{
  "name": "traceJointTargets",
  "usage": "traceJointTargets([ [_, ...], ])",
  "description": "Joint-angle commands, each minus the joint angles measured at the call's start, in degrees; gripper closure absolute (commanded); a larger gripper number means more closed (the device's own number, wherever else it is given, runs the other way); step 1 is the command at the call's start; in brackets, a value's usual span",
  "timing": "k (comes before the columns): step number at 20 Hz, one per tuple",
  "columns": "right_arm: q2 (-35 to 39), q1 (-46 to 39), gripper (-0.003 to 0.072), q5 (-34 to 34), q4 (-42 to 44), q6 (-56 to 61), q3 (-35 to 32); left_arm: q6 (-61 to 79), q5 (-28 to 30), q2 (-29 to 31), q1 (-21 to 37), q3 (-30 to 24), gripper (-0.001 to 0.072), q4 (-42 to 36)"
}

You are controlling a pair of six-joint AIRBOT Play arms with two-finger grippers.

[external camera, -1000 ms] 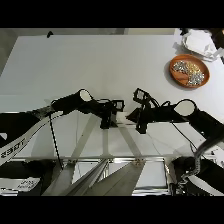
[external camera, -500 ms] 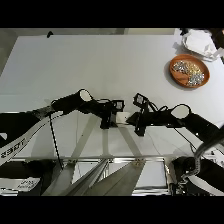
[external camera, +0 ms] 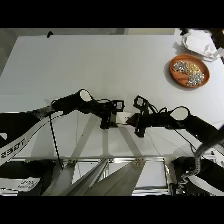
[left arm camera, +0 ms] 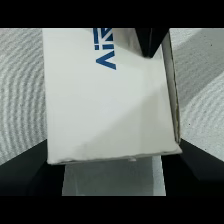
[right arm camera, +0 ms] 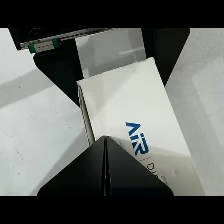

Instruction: Fold the box and place the chain.

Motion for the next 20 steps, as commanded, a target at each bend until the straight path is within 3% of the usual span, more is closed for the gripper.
traceJointTargets([
  [1,1.2,0.0,0.0673,0.5,-0.2,2.2,1.6,0.0,0.0,0.0,0.0,0.1,0.0371,0.0],
  [3,4.9,0.0,0.067,4.4,-0.5,5.4,6.0,0.0,0.0,0.0,0.0,0.1,0.0371,0.0],
  [6,12.3,0.0,0.067,4.9,-5.5,13.2,12.9,0.0,0.0,0.0,0.0,0.1,0.0371,0.0],
  [8,16.7,0.0,0.067,5.3,-16.9,26.5,16.6,0.0,0.0,0.0,0.0,0.1,0.0371,0.0],
  [11,22.8,0.0,0.067,9.1,-43.0,54.7,19.1,0.0,0.0,0.0,0.0,0.1,0.0371,0.0],
  [13,25.4,0.0,0.0671,18.9,-58.3,71.2,19.1,0.0,0.0,0.0,0.0,0.1,0.0371,0.0],
  [14,25.5,0.0,0.0671,27.6,-64.7,77.9,19.1,0.0,0.0,0.0,0.0,0.1,0.0371,0.0],
  [16,25.2,0.0,0.0672,44.7,-72.3,84.8,19.1,0.0,0.0,0.0,0.0,0.1,0.0371,0.0],
  [17,25.2,0.0,0.0672,49.8,-73.3,85.7,18.8,0.0,0.0,0.0,0.0,0.1,0.0371,0.0],
  [18,25.2,0.0,0.0672,52.9,-73.0,86.8,18.6,0.0,0.0,0.0,0.0,0.1,0.0371,0.0],
  [20,25.2,0.0,0.0673,52.7,-71.8,91.5,18.1,0.0,0.0,0.0,0.0,0.1,0.0371,0.0],
])
